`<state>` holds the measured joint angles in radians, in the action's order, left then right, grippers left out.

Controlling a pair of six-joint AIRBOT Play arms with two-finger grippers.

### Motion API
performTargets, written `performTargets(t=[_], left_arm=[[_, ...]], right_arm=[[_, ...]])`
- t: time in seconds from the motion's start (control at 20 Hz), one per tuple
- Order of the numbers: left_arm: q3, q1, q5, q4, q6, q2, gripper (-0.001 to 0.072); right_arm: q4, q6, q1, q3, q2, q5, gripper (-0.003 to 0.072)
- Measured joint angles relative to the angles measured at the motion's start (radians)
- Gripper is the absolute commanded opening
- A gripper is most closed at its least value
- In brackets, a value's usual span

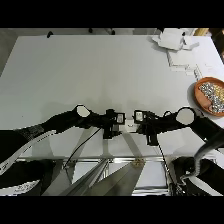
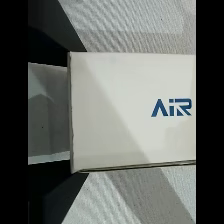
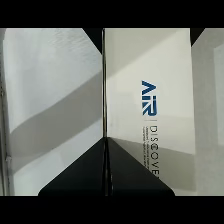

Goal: Fold the box and place the chain.

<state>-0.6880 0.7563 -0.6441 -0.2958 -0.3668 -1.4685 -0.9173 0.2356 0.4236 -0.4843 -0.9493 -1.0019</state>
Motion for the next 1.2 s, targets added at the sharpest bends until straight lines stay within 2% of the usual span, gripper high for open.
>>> performTargets(t=[0.3, 0.65, 0.95, 1.2], left_arm=[[0.0, 0.0, 0.0, 0.0, 0.001, 0.0, 0.0275], [0.0, 0.0, 0.0, 0.0, 0.001, 0.0, 0.0275], [0.0, 0.0, 0.0, 0.0, 0.001, 0.0, 0.0275], [0.0, 0.0, 0.0, 0.0, 0.001, 0.0, 0.0274]], right_arm=[[-0.069, 0.075, 0.0, -0.056, 0.099, -0.003, 0.0023], [-0.412, 0.269, -0.036, -0.087, 0.29, -0.068, 0.0022], [-0.512, 0.401, -0.325, -0.086, 0.322, -0.183, 0.0023], [-0.445, 0.577, -0.543, -0.072, 0.322, -0.205, 0.0023]])
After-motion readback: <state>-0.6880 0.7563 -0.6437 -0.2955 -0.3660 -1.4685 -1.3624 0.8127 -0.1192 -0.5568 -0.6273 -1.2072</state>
